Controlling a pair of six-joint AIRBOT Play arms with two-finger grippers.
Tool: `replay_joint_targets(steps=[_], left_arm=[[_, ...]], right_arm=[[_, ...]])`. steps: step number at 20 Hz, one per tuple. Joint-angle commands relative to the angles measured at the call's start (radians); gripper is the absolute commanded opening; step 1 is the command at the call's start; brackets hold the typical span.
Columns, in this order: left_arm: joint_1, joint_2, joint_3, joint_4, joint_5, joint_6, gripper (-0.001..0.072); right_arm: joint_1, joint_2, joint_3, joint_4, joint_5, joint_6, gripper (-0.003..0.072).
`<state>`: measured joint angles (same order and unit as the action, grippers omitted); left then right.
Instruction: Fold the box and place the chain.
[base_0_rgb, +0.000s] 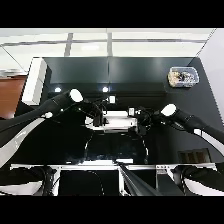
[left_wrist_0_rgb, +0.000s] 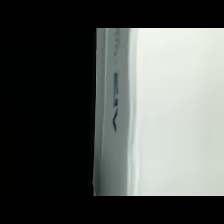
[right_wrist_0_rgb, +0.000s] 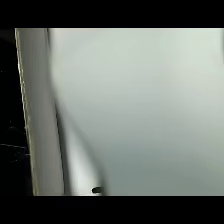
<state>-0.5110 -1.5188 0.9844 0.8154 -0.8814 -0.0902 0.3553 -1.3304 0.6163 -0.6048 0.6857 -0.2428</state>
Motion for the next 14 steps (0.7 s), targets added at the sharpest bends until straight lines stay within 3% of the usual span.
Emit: replay_joint_targets(steps=[1,5,8,9,10,11,12,13,14], left_arm=[[0.014,0.053,0.051,-0.005,-0.08,-0.057,0.0641],[0.069,0.165,0.104,0.013,-0.18,-0.194,0.064],[0.125,0.248,0.106,0.129,-0.261,-0.418,0.0633],[0.147,0.272,0.106,0.193,-0.309,-0.528,0.06],[0.17,0.291,0.106,0.25,-0.37,-0.638,0.0448],[0.193,0.302,0.106,0.282,-0.451,-0.72,0.0208],[0.219,0.303,0.105,0.27,-0.558,-0.759,0.0026],[0.233,0.304,0.088,0.216,-0.626,-0.794,0.0025],[0.238,0.304,0.05,0.119,-0.65,-0.826,0.0024]], right_arm=[[0.0,0.0,0.0,0.002,0.002,0.003,0.0423],[0.0,0.0,0.0,0.002,0.002,0.004,0.0423],[0.0,0.0,0.0,0.002,0.002,0.004,0.0423],[0.0,0.0,0.0,0.002,0.002,0.004,0.0423],[0.0,0.0,0.0,0.002,0.002,0.004,0.0423],[0.0,0.0,0.0,0.002,0.002,0.004,0.0422],[0.0,0.0,0.0,0.002,0.002,0.003,0.0389],[0.0,0.0,0.0,0.002,0.003,0.003,0.0241],[0.0,0.0,0.0,0.002,0.002,0.003,0.0178]])
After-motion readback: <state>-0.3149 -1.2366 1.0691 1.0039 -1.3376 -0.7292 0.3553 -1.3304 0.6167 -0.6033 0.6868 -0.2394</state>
